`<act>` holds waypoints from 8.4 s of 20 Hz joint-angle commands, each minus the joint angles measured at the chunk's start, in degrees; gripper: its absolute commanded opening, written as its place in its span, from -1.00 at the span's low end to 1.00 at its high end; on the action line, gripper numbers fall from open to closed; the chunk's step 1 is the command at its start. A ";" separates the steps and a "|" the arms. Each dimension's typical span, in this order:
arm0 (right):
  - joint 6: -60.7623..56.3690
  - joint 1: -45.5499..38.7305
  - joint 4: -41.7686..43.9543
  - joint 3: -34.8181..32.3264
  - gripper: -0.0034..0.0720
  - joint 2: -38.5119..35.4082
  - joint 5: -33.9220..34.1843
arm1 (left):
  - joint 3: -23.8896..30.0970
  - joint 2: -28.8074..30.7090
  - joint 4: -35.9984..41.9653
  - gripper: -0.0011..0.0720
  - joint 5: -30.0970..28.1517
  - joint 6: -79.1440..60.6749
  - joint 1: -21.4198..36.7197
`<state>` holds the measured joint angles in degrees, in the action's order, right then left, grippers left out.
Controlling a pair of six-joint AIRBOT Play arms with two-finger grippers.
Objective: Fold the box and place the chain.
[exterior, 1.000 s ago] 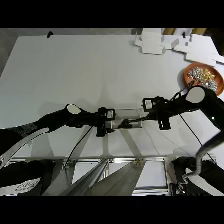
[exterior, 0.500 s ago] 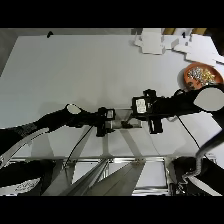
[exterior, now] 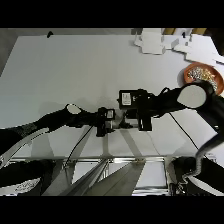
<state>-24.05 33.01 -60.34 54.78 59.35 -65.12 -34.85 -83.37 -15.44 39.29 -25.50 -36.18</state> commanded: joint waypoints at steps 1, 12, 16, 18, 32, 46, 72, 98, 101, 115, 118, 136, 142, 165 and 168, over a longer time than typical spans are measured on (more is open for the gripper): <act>-1.46 0.20 -2.86 -0.39 -0.43 4.85 -1.51 | 0.02 0.04 0.00 -0.40 -0.04 -0.02 0.02; -39.17 -20.85 -14.78 2.45 -0.87 2.01 0.94 | 0.02 0.04 0.00 -0.40 -0.04 -0.02 0.02; -50.97 -28.50 -20.37 2.45 -0.37 8.13 1.95 | 0.02 0.04 0.00 -0.40 -0.02 -0.02 0.02; -52.85 -28.61 -22.32 2.45 -0.31 11.67 2.19 | 0.02 0.04 0.00 -0.40 -0.02 -0.02 0.02; -58.23 -28.55 -22.49 2.38 0.14 25.62 3.02 | 0.02 0.04 0.00 -0.40 -0.02 -0.02 0.02; -58.01 -25.77 -30.64 2.38 -0.87 23.74 -0.50 | 0.02 0.04 0.00 -0.40 -0.02 -0.02 0.02; -54.99 -0.52 -0.52 2.38 -0.87 -11.93 -4.13 | 0.02 0.04 0.00 -0.40 -0.02 -0.02 0.02; -55.45 -15.47 -16.02 9.38 -0.58 6.56 -4.44 | 0.02 0.04 0.00 -0.40 -0.02 -0.02 0.02; -56.61 -20.37 -21.33 6.75 -0.65 9.66 -2.93 | 0.02 0.04 0.00 -0.40 -0.02 -0.02 0.02; -60.19 -22.91 -28.28 -0.42 -0.04 23.06 4.04 | 0.02 0.04 0.00 -0.40 -0.02 -0.02 0.02; -60.19 -22.91 -28.22 -0.44 -0.19 24.98 4.13 | 0.02 0.04 0.00 -0.40 -0.02 -0.02 0.02; -59.54 -20.48 -27.30 -0.81 -0.76 2.84 -1.14 | 0.02 0.04 0.00 -0.40 -0.04 -0.02 0.02; -59.76 -20.52 -27.30 -6.73 -0.22 9.07 5.22 | 0.02 0.04 0.00 -0.40 -0.04 -0.02 0.02; -57.99 -21.24 -27.23 -7.52 -0.39 16.50 7.96 | 0.02 0.04 0.00 -0.40 0.00 -0.02 0.02; -57.99 -22.99 -25.99 -7.52 -0.39 16.50 8.85 | 0.02 0.04 0.00 -0.40 -0.02 -0.02 0.02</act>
<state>-82.30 11.16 -87.20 47.20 76.40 -57.36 -34.85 -83.37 -15.42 39.27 -25.50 -36.18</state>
